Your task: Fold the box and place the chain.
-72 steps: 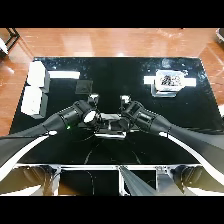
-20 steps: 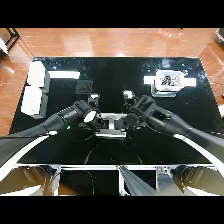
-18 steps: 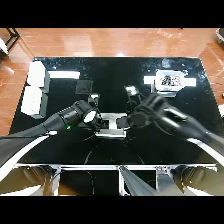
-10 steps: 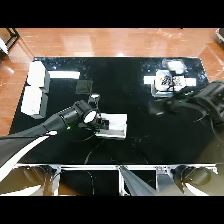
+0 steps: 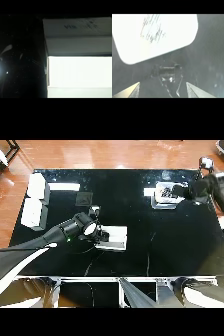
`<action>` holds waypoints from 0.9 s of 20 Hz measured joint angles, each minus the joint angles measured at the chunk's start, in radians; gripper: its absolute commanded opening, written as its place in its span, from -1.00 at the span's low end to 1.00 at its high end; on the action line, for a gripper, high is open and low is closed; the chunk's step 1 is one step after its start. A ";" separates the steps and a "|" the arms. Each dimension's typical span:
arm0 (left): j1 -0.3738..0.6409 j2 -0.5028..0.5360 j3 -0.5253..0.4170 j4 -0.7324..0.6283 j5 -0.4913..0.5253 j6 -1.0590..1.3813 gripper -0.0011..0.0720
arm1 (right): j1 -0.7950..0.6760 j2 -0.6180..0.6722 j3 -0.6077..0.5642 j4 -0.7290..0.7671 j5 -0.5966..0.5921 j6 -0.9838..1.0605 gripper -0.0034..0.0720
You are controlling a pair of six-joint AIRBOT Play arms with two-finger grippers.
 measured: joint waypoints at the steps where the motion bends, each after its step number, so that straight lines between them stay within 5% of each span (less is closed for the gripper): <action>1: 0.000 0.000 0.000 0.000 0.001 0.001 -0.90 | -0.023 -0.068 0.062 0.008 -0.004 -0.010 0.97; 8: 0.000 0.000 0.000 0.000 0.010 0.002 -0.90 | -0.077 -0.442 0.391 0.019 -0.032 -0.129 0.97; 11: 0.000 0.000 0.000 0.000 0.015 0.002 -0.90 | -0.081 -0.504 0.433 -0.001 -0.035 -0.165 0.97; 13: 0.000 0.000 0.000 0.000 0.017 0.001 -0.90 | -0.082 -0.530 0.445 -0.017 -0.037 -0.179 0.61; 18: 0.000 0.000 0.000 0.000 0.019 0.001 -0.90 | -0.082 -0.561 0.456 -0.037 -0.014 -0.198 0.51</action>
